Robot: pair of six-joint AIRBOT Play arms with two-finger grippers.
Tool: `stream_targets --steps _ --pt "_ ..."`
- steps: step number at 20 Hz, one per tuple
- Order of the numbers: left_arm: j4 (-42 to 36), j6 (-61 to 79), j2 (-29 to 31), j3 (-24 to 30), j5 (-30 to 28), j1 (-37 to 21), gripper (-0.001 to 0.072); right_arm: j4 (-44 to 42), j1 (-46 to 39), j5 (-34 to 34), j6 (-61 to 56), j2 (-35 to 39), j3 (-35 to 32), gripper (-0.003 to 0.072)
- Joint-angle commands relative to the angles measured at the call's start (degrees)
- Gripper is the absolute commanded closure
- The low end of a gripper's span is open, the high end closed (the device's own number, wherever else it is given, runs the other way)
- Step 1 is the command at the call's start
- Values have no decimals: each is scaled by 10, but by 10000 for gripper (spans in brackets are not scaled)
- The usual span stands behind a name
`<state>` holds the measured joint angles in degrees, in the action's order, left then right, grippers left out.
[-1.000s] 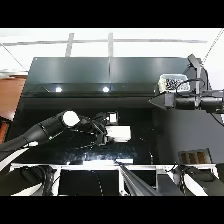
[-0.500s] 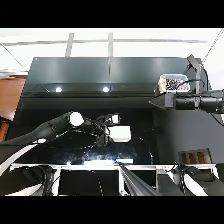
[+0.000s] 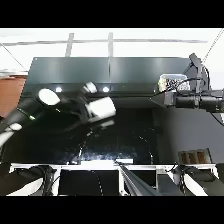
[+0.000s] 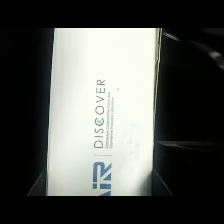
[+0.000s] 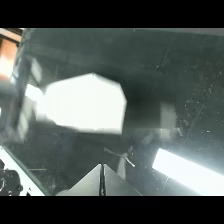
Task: Fold the box and place the chain.
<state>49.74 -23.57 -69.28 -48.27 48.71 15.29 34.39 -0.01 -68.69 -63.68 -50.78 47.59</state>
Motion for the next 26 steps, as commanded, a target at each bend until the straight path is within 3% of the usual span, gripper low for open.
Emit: stream_targets --steps 1,4,6,9,14,16,17,18,19,23,26 --pt "10 -78 -12 -67 0 -192 416 1 0 12 0 0 0 656" --pt "10 -106 -83 -159 -2 -316 415 2 0 33 0 0 0 656" --pt "10 -123 -140 -218 -14 -362 415 2 0 44 0 0 0 656" --pt "10 -161 -233 -303 -31 -391 415 2 0 56 10 0 0 656" --pt "53 -196 -356 -409 -32 -377 413 -15 0 103 20 0 0 655" --pt "97 -227 -371 -414 -36 -367 411 -17 0 120 20 0 0 655" --pt "142 -260 -374 -414 -37 -362 361 -13 0 125 20 0 0 655" --pt "175 -282 -374 -414 -38 -358 135 -10 0 125 23 0 0 656" --pt "193 -311 -374 -414 -36 -355 -3 -8 0 125 25 0 0 655" --pt "236 -339 -340 -461 64 -355 -4 2 0 124 27 0 0 656" --pt "236 -354 -277 -517 162 -358 -4 2 0 126 27 0 1 656"
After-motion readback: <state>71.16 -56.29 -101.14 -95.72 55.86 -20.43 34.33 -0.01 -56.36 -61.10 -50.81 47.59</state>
